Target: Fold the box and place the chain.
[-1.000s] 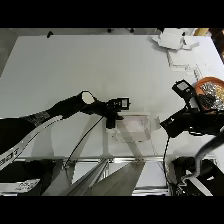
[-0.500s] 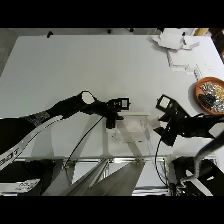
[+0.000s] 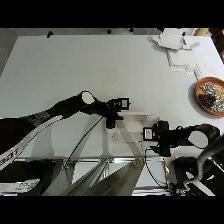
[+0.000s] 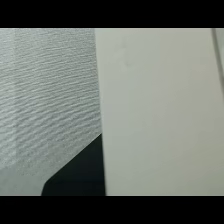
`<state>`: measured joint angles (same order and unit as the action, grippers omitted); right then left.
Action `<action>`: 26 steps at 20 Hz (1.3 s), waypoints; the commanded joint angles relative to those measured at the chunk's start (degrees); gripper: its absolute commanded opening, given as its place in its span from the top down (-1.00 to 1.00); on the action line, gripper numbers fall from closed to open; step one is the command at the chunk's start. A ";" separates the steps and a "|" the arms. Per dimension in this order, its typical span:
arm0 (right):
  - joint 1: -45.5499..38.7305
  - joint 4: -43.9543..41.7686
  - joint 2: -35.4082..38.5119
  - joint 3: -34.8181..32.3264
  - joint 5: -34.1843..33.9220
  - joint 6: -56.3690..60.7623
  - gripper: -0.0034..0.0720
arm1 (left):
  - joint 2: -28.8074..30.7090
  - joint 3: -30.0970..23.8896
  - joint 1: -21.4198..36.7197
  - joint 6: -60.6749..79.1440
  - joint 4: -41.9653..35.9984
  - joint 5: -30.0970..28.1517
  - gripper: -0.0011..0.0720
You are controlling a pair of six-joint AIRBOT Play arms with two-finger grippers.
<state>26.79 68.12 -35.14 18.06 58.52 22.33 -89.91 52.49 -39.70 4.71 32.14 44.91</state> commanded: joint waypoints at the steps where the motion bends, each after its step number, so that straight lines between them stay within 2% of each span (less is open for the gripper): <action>1: 5.62 2.95 4.44 -6.43 -12.37 -2.93 -0.80 | -0.02 -0.02 -0.02 0.00 0.00 0.22 0.94; 4: 9.55 6.58 6.29 -9.22 -16.61 -2.29 -0.82 | -0.02 -0.02 -0.02 0.00 0.00 0.33 0.94; 7: 9.88 7.98 5.35 -9.81 -23.78 -0.94 -0.82 | -0.02 -0.02 -0.02 0.00 0.00 0.35 0.94; 9: 9.86 7.87 5.35 -9.49 -26.23 -0.90 -0.82 | -0.02 -0.04 -0.02 0.00 0.00 0.33 0.94; 12: 8.57 6.99 5.33 -7.93 -25.97 -0.92 -0.82 | -0.02 -0.04 -0.02 0.00 0.00 0.35 0.94; 15: 3.19 4.61 4.46 -5.44 -24.44 -0.96 -0.82 | -0.02 -0.02 -0.02 0.00 0.00 0.33 0.94; 17: -0.02 1.64 1.84 -4.00 -23.58 -1.86 -0.82 | -0.02 -0.02 -0.02 0.00 0.00 0.35 0.94; 20: -4.35 -2.03 -3.85 -0.48 -18.64 -4.79 -0.82 | -0.02 -0.02 -0.02 0.00 0.00 0.35 0.94; 24: -10.91 -15.08 -10.58 3.04 -16.46 -18.10 -0.82 | -0.02 -0.02 -0.02 0.00 0.00 0.33 0.94; 26: -13.55 -17.77 -13.05 3.50 -14.34 -24.74 -0.82 | -0.02 -0.02 -0.02 0.00 0.00 0.33 0.94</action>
